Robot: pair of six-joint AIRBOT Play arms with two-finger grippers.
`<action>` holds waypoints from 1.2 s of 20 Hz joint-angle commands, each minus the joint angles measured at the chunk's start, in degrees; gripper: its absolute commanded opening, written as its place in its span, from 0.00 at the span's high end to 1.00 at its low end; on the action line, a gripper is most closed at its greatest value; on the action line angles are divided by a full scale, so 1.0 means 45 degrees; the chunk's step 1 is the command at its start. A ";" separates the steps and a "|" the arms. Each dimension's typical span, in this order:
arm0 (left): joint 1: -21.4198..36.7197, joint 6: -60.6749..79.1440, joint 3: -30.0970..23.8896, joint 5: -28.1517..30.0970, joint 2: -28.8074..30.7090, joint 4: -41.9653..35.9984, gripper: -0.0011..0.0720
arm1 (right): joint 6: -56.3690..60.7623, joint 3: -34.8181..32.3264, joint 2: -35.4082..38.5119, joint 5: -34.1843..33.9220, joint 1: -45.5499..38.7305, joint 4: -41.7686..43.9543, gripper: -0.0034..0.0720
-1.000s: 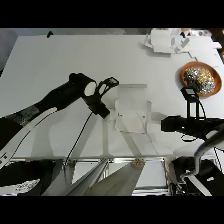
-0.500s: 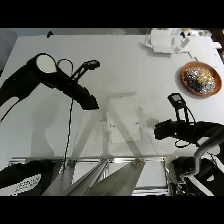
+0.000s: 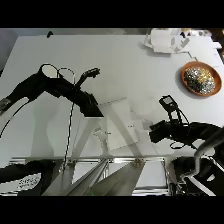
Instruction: Fold the box and place the chain.
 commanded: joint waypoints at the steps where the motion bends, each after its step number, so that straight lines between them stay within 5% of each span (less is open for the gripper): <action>1: 0.0087 0.0437 -0.0083 -0.0743 -0.0287 -0.0403 0.11 | -0.0029 0.0000 -0.0019 -0.0083 0.0034 0.0083 0.93; 6: 0.0238 0.0593 -0.0418 -0.0695 -0.0282 -0.0102 0.11 | -0.0029 0.0000 -0.0019 0.0034 0.0034 0.0092 0.93; 11: 0.1098 0.2297 -0.2749 0.0282 -0.0282 -0.2589 0.10 | -0.0024 0.0000 -0.0019 0.0155 0.0034 0.0092 0.93; 14: 0.0321 0.3366 -0.3279 0.1841 -0.0321 -0.3099 0.10 | -0.0019 0.0000 -0.0019 0.0155 0.0034 0.0097 0.93; 22: -0.0913 0.4507 -0.3283 0.2778 -0.1205 -0.3667 0.14 | 0.0267 0.0000 -0.0019 0.0151 0.0034 0.0131 0.93; 24: -0.0913 0.4833 -0.3283 0.2730 -0.1234 -0.3657 0.37 | 0.0267 0.0000 -0.0019 0.0151 0.0034 0.0136 0.93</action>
